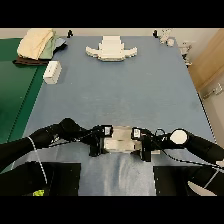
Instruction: Fold the box.
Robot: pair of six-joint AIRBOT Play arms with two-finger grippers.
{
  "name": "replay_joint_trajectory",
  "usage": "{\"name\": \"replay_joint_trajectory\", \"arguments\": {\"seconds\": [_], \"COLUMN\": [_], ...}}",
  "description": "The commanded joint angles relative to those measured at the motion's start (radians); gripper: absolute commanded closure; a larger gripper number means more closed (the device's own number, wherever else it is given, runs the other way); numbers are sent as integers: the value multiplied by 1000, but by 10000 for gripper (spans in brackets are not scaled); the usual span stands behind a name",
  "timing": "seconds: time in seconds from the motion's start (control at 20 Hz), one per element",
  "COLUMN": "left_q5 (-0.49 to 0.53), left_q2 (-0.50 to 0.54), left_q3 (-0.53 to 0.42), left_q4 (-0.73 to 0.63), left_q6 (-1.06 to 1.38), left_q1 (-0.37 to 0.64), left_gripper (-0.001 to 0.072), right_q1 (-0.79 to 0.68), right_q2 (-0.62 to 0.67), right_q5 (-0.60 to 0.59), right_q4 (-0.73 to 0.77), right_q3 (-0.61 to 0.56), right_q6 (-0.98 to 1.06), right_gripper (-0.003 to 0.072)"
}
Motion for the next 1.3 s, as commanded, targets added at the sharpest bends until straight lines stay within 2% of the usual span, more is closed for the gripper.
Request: {"name": "replay_joint_trajectory", "arguments": {"seconds": [0.0, 0.8, 1.05, 1.1, 1.15, 1.25], "left_q5": [-4, 22, 39, 48, 50, 50], "left_q2": [2, 24, 23, 23, 23, 23], "left_q3": [-2, -23, -23, -23, -23, -23], "left_q4": [-4, -1, -2, -4, -5, -5], "left_q6": [-3, 10, 33, 28, 26, 26], "left_q1": [12, 10, -31, -33, -33, -33], "left_gripper": [12, 13, 14, 21, 116, 130], "right_q1": [0, 0, 0, 0, 0, 0], "right_q2": [1, 1, 1, 1, 1, 1], "right_q5": [0, 0, 0, 0, 0, 0], "right_q4": [0, 0, 0, 0, 0, 0], "right_q3": [0, 0, 0, 0, 0, 0], "right_q6": [0, 0, 0, 0, 0, 0], "right_gripper": [240, 240, 241, 240, 240, 240]}}
